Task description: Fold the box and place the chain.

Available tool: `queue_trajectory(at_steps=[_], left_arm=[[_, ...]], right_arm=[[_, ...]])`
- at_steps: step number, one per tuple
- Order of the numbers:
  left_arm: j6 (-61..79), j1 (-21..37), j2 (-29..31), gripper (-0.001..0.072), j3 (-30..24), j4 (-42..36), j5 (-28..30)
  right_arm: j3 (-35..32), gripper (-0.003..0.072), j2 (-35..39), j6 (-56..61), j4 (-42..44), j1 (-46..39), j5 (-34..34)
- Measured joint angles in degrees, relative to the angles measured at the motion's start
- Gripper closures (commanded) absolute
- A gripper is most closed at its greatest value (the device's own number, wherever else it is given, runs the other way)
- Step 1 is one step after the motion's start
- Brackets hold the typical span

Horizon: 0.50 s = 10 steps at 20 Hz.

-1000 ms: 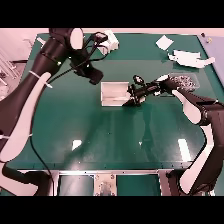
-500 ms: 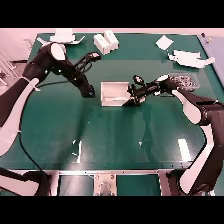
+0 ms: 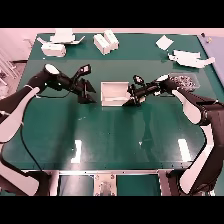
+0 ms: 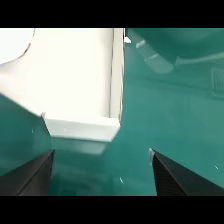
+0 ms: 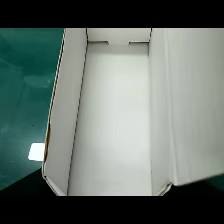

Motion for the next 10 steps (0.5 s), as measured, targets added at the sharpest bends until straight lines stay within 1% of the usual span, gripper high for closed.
queue_trajectory(at_steps=[4,10], left_arm=[[9.0,0.3,-3.8,-0.001,-0.6,-6.5,1.5],[15.1,0.1,-6.6,-0.0009,-0.8,-10.0,2.1]], right_arm=[[0.0,0.014,0.0,0.0,0.0,0.0,0.0],[0.0,0.014,0.0,0.0,0.0,0.0,0.0]])
